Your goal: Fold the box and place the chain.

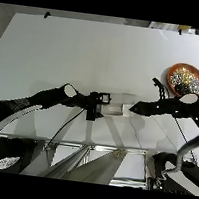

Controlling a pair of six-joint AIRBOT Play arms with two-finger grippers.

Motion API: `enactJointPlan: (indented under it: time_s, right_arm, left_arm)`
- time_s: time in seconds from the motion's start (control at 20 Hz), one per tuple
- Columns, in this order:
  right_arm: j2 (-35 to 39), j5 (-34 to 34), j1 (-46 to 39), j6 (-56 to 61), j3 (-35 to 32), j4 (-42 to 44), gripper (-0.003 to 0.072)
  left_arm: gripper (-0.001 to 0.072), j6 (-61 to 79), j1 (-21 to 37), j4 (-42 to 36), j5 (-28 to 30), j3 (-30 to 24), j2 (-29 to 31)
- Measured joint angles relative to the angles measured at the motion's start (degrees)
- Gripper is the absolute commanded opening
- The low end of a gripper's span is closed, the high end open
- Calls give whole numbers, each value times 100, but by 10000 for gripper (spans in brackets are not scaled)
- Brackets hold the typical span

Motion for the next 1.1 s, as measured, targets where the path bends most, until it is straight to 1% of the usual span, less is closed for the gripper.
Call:
enactJointPlan:
  time_s: [0.2, 0.35, 0.5, 0.7, 0.85, 1.1]
  right_arm:
    - [2, -374, 509, 354, 9, -289, 349]
    - [2, -828, 1075, 1102, 55, -743, 348]
    - [2, -1091, 1694, 2105, 295, -1495, 348]
    - [-9, -1211, 2367, 3591, 785, -2728, 347]
    - [-83, -1182, 2769, 4465, 1051, -3451, 345]
    - [-420, -1106, 3171, 5233, 1244, -4039, 338]
  left_arm:
    - [271, 0, -2, 2, 0, 0, 0]
    - [271, 0, -2, 2, -2, 0, 0]
    - [271, -2, 0, 2, -4, 0, 2]
    - [271, -15, 0, -13, 4, 0, 4]
    - [271, -9, 0, -4, 4, 0, 4]
    - [271, 4, 0, 4, 7, 0, 4]
